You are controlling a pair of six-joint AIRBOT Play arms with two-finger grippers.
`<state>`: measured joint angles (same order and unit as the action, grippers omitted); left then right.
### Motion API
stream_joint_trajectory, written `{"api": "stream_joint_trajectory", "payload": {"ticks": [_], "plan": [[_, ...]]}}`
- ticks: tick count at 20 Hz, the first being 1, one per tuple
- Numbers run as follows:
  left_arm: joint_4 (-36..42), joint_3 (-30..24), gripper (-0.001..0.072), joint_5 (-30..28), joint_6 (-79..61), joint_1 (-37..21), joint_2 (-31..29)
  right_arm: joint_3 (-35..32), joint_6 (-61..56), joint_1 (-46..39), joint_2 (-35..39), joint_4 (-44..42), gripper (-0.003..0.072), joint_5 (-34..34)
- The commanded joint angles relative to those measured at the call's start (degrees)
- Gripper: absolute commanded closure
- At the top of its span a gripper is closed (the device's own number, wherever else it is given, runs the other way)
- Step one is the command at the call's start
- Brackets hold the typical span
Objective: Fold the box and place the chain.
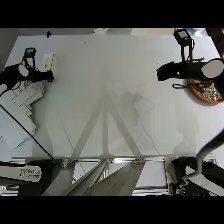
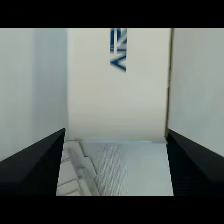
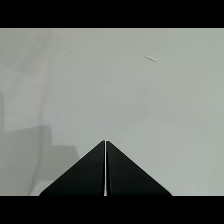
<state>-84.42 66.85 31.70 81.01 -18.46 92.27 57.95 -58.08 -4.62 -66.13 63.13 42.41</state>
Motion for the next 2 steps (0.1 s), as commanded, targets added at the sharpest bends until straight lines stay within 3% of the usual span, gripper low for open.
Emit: {"api": "stream_joint_trajectory", "payload": {"ticks": [1, 2], "plan": [[2.21, 0.07, 0.0006, 1.33, -0.15, 0.04, -6.75, 0.04, 0.00, -0.02, 0.04, 0.00, 0.0675, 0.00], [3.72, 0.07, 0.0006, 1.68, -0.17, 0.13, -8.39, 0.04, 0.00, -0.02, 0.04, 0.00, 0.0675, 0.02]]}}
